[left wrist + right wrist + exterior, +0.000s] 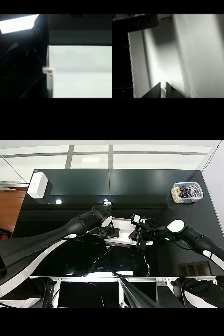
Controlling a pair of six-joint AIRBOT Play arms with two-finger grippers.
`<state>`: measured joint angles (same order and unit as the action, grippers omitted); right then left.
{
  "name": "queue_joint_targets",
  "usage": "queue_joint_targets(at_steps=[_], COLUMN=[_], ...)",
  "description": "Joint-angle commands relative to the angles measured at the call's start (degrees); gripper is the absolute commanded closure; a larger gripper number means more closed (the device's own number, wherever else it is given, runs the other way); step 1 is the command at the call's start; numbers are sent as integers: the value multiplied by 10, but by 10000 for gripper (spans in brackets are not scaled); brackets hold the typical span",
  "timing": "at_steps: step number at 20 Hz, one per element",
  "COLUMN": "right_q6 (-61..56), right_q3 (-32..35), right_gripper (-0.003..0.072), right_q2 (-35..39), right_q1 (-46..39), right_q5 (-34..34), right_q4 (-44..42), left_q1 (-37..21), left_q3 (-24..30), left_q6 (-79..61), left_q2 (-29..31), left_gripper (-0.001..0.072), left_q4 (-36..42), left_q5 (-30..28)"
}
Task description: Fold the box and place the chain.
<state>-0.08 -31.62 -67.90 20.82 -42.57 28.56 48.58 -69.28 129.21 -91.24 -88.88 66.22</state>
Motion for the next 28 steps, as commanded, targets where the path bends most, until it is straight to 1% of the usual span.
queue_joint_targets(at_steps=[1,2,3,4,5,6,7,8,10,12,13,15,16,18,19,21,23,25,27,28], right_q6=[-23,-26,-28,-38,-52,-64,-104,-168,-346,-491,-541,-621,-663,-733,-746,-746,-748,-747,-744,-732], right_q3=[0,0,0,0,0,-1,-7,-21,-67,-104,-105,-89,-67,-13,13,67,104,109,108,101], right_gripper=[413,269,501,582,399,512,673,668,668,668,668,668,668,668,668,668,668,668,668,667], right_q2=[-5,-5,-5,-5,-5,-3,5,19,59,98,111,114,113,112,112,112,107,89,59,39], right_q1=[0,0,0,0,0,-2,-7,-20,-72,-154,-201,-296,-334,-373,-373,-352,-308,-254,-209,-190], right_q5=[3,5,3,3,4,3,-4,-24,-85,-137,-146,-161,-161,-166,-174,-184,-151,-101,-49,-50], right_q4=[-4,-2,8,20,22,24,37,58,135,214,235,257,256,252,245,197,174,138,68,42], left_q1=[0,0,0,-1,-1,-2,-2,-3,-6,-6,-6,-5,-5,-5,-5,-5,-5,-5,-5,-5], left_q3=[0,0,0,0,0,0,0,0,0,0,0,0,0,0,0,0,0,0,0,0], left_q6=[0,0,0,0,0,0,0,0,0,0,0,0,0,0,0,0,0,0,0,0], left_q2=[0,0,0,0,0,0,0,0,0,0,0,0,0,0,0,0,0,0,0,0], left_gripper=[683,683,683,683,683,683,683,683,683,683,682,682,682,682,682,682,682,682,682,682], left_q4=[8,9,10,10,11,11,11,11,14,14,22,25,26,26,26,26,26,27,27,26], left_q5=[1,1,0,0,0,0,0,0,0,0,1,1,1,1,1,4,5,4,4,5])
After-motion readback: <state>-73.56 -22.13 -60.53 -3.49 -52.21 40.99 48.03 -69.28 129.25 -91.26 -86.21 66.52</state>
